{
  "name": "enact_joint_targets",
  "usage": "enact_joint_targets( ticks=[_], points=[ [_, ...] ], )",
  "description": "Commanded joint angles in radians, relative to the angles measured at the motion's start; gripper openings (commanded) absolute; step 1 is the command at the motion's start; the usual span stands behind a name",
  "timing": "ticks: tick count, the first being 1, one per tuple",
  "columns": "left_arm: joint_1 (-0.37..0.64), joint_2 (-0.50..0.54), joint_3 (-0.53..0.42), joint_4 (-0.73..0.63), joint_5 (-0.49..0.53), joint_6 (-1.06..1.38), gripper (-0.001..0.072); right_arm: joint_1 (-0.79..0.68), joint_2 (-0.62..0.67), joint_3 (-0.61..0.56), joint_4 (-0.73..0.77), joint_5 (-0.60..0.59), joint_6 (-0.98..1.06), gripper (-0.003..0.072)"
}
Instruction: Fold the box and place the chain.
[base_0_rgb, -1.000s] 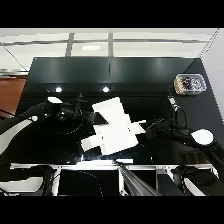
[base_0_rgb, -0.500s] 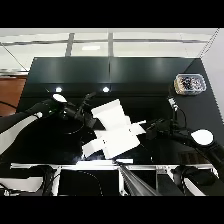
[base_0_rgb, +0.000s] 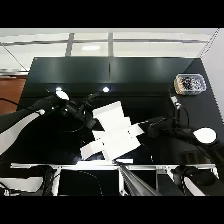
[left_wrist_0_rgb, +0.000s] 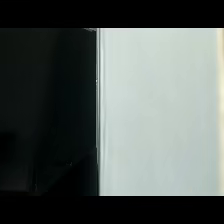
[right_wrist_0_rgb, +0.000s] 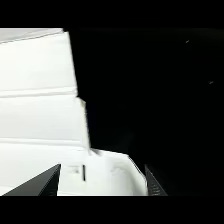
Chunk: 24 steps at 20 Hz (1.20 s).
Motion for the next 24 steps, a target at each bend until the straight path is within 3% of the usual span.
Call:
enact_joint_targets(
  ticks=[1, 5, 8, 10, 14, 18, 20, 21, 24],
  points=[
    [-0.005, 0.061, 0.018, 0.062, 0.013, 0.003, 0.0028, -0.125, 0.006, 0.110, -0.230, 0.175, 0.014, 0.0592],
    [-0.092, 0.220, 0.016, 0.198, 0.131, 0.115, 0.0028, -0.211, 0.006, 0.237, -0.548, 0.330, -0.024, 0.0592],
    [-0.187, 0.269, 0.017, 0.296, 0.374, 0.237, 0.0029, -0.211, 0.006, 0.246, -0.550, 0.336, -0.023, 0.0592],
    [-0.225, 0.248, 0.016, 0.296, 0.451, 0.327, 0.0029, -0.211, 0.006, 0.246, -0.496, 0.334, -0.024, 0.0592],
    [-0.265, 0.174, 0.016, 0.297, 0.474, 0.427, 0.0029, -0.210, 0.005, 0.245, -0.425, 0.356, -0.029, 0.0592],
    [-0.267, 0.121, 0.016, 0.304, 0.476, 0.427, 0.0029, -0.153, 0.003, 0.224, -0.425, 0.402, -0.170, 0.0592],
    [-0.267, 0.118, 0.017, 0.303, 0.476, 0.426, 0.0030, -0.094, -0.001, 0.201, -0.425, 0.353, -0.196, 0.0625],
    [-0.267, 0.118, 0.017, 0.303, 0.472, 0.426, 0.0030, -0.061, -0.005, 0.185, -0.425, 0.318, -0.196, 0.0704],
    [-0.267, 0.118, 0.017, 0.303, 0.468, 0.426, 0.0030, 0.040, -0.042, 0.125, -0.427, 0.223, -0.230, 0.0717]
  ],
)
